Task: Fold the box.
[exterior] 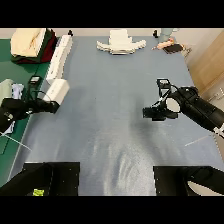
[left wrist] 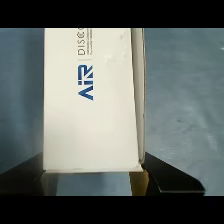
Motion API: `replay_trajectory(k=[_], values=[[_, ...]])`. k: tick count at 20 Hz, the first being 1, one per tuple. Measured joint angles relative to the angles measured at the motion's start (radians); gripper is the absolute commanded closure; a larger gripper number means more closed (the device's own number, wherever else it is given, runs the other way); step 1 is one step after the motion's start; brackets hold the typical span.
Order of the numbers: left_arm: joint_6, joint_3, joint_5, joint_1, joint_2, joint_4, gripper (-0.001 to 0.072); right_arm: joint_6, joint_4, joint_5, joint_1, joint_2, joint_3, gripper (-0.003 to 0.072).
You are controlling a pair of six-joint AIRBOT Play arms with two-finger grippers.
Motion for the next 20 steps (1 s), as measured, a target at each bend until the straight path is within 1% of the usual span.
replay_trajectory(k=[2, 5, 8, 10, 15, 20], values=[[-0.018, 0.0, 0.028, 0.069, -0.005, 0.006, 0.0245, 0.0, 0.0, -0.013, 0.0, 0.0, 0.0, 0.0683], [-0.03, 0.0, 0.085, 0.1, -0.038, 0.005, 0.0245, 0.0, 0.0, -0.026, 0.0, 0.0, 0.0, 0.0683], [-0.036, 0.008, 0.142, 0.079, -0.094, 0.003, 0.0245, 0.0, 0.0, -0.036, 0.0, 0.0, 0.0, 0.0683], [-0.039, 0.029, 0.171, 0.05, -0.142, 0.001, 0.0245, 0.0, -0.001, -0.041, 0.0, 0.0, 0.0, 0.0683], [-0.052, 0.137, 0.202, -0.006, -0.274, -0.014, 0.0245, 0.0, -0.001, -0.052, 0.0, 0.0, 0.0, 0.0683], [-0.07, 0.228, 0.216, -0.019, -0.37, -0.016, 0.0245, 0.0, -0.001, -0.056, 0.0, 0.0, 0.0, 0.0683]])
